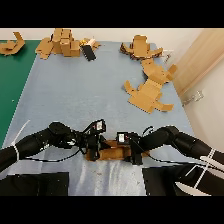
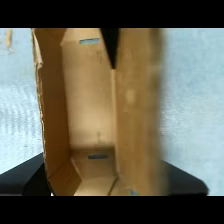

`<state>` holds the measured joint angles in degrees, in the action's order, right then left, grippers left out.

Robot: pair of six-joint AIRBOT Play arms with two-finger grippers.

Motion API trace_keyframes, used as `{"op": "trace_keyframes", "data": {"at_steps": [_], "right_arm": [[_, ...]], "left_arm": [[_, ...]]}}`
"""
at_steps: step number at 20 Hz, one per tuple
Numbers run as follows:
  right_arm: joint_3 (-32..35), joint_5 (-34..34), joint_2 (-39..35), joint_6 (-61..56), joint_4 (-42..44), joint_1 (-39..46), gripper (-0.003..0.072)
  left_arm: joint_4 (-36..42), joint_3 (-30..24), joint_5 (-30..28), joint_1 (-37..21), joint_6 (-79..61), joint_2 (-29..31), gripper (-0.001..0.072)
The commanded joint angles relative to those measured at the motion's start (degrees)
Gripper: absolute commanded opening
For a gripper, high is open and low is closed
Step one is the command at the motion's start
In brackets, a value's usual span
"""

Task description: Fold the box.

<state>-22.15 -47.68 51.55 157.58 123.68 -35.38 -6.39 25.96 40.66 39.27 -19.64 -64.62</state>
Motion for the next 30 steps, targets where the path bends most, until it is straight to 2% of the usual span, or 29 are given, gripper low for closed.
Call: {"op": "trace_keyframes", "data": {"at_steps": [1,7,9,21,24,26,30], "right_arm": [[0.0,2.5,1.0,0.0,0.4,0.0,0.0702],[0.0,1.7,1.4,-0.1,0.6,-0.1,0.0699],[0.0,0.2,1.4,0.0,0.4,-0.1,0.062],[0.6,0.8,1.7,0.0,-0.5,-0.1,0.0619],[0.9,0.8,1.7,0.9,-0.5,-0.1,0.0566],[0.9,0.7,1.7,1.0,-0.4,-0.1,0.0449],[0.9,0.5,1.6,1.0,-0.4,-0.5,0.0449]], "left_arm": [[0.0,0.1,0.0,0.0,0.0,0.0,0.0016],[0.0,0.1,0.0,0.0,0.0,0.0,0.0015],[0.0,0.1,0.0,0.0,0.0,0.0,0.0016],[0.0,0.1,0.0,0.0,0.0,0.0,0.0015],[0.0,0.1,0.0,0.0,0.0,0.0,0.0016],[0.0,0.1,0.0,0.0,0.0,0.0,0.0016],[0.0,0.1,0.0,0.0,0.0,0.0,0.0016]]}}
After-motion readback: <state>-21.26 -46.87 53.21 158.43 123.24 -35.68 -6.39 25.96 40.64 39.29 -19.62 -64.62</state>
